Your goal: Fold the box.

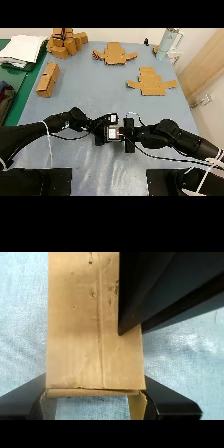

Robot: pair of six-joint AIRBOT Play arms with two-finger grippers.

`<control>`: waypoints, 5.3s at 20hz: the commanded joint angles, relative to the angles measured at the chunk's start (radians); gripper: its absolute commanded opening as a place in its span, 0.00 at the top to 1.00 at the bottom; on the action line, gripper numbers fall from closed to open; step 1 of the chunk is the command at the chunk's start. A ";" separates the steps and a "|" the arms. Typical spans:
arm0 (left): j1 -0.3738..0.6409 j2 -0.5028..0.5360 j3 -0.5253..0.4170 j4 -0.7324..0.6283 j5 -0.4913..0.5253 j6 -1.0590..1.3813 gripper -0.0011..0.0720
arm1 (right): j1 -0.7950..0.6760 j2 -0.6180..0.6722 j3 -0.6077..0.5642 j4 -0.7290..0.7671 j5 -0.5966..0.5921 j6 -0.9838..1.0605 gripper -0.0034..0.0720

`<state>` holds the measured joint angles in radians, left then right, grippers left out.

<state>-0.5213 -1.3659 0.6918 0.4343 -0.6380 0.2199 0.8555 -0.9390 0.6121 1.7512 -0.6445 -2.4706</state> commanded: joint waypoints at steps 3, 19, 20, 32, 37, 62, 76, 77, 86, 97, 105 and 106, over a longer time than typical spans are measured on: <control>-0.001 0.000 0.000 0.000 0.001 0.000 0.31 | 0.001 -0.024 -0.001 0.012 -0.020 0.000 0.83; -0.001 0.000 0.000 0.000 0.001 0.000 0.31 | 0.000 0.053 0.000 0.018 -0.026 0.000 0.49; -0.001 0.000 0.000 0.000 0.001 0.000 0.31 | 0.000 0.054 0.000 0.018 -0.024 0.001 0.53; -0.001 0.000 0.000 0.000 0.001 0.000 0.31 | -0.002 -0.014 0.000 -0.024 -0.019 0.001 0.94; -0.001 0.000 0.000 0.000 0.001 0.000 0.31 | -0.002 -0.016 -0.001 -0.023 -0.020 0.002 0.94; -0.001 0.001 0.000 -0.011 0.034 -0.031 0.31 | -0.464 0.013 0.026 -0.157 -0.465 1.344 0.95; 0.573 0.319 0.019 0.605 -0.096 -0.915 0.32 | -0.464 0.010 0.026 -0.170 -0.287 1.345 0.95; 0.652 0.321 0.018 0.658 -0.158 -0.960 0.31 | -0.464 0.010 0.026 -0.177 -0.275 1.345 0.94; 1.042 0.320 -0.060 0.646 -0.114 -1.002 0.31 | -0.465 0.010 0.026 -0.185 -0.208 1.345 0.94; 0.982 0.183 -0.066 0.548 0.264 -0.990 0.31 | -0.465 0.001 0.026 -0.211 -0.179 1.345 0.94; 0.867 -0.026 0.134 0.545 0.364 -0.998 0.31 | -0.465 -0.087 0.026 -0.202 -0.172 1.345 0.94; 0.863 -0.050 0.168 0.545 0.357 -0.999 0.31 | -0.465 -0.092 0.026 -0.199 -0.172 1.345 0.94</control>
<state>0.3668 -1.3460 0.7731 0.9821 -0.2958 -0.7750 0.3908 -1.0069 0.6376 1.5444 -0.8169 -1.1255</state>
